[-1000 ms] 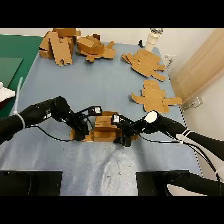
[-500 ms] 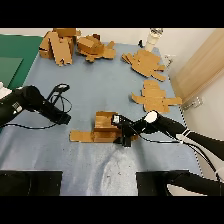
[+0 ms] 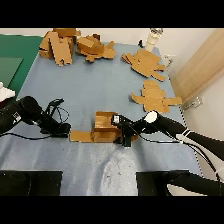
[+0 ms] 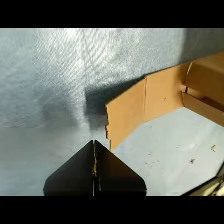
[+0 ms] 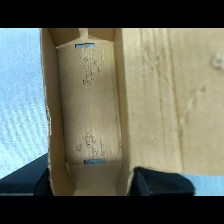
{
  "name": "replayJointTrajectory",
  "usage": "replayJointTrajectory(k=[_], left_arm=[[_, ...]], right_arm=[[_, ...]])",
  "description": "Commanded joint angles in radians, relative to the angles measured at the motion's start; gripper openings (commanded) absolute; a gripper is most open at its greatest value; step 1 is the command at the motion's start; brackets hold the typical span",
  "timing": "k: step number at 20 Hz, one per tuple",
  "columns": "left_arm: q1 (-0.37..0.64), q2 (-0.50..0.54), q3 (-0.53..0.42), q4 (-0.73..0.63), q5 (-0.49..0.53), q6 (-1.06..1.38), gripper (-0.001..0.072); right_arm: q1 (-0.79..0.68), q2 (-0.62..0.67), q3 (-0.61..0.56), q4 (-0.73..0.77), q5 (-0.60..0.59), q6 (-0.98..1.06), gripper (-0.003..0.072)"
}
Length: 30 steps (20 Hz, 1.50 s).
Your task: Fold the box.
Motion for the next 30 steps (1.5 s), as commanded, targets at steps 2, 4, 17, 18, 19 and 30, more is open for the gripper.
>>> replayJointTrajectory(k=[2,4,17,18,19,30], left_arm=[[-0.013,0.001,-0.061,-0.088,0.03,0.013,0.0007],[-0.046,0.001,-0.065,-0.101,0.063,0.013,0.0006],[-0.116,0.001,-0.068,-0.343,0.202,0.151,0.0007],[-0.116,0.001,-0.068,-0.343,0.203,0.151,0.0007],[-0.116,0.001,-0.069,-0.343,0.203,0.151,0.0007],[-0.116,0.001,-0.085,-0.509,0.186,0.151,0.001]], right_arm=[[0.001,0.001,0.0,0.0,-0.001,0.0,0.0467],[0.001,0.001,0.0,0.0,-0.001,0.001,0.0467],[0.001,0.001,0.0,0.0,0.0,0.0,0.0467],[0.001,0.001,0.0,0.0,-0.001,0.0,0.0467],[0.0,0.0,0.0,0.0,-0.001,0.0,0.0467],[0.001,0.0,0.0,0.0,-0.001,0.0,0.0468]])
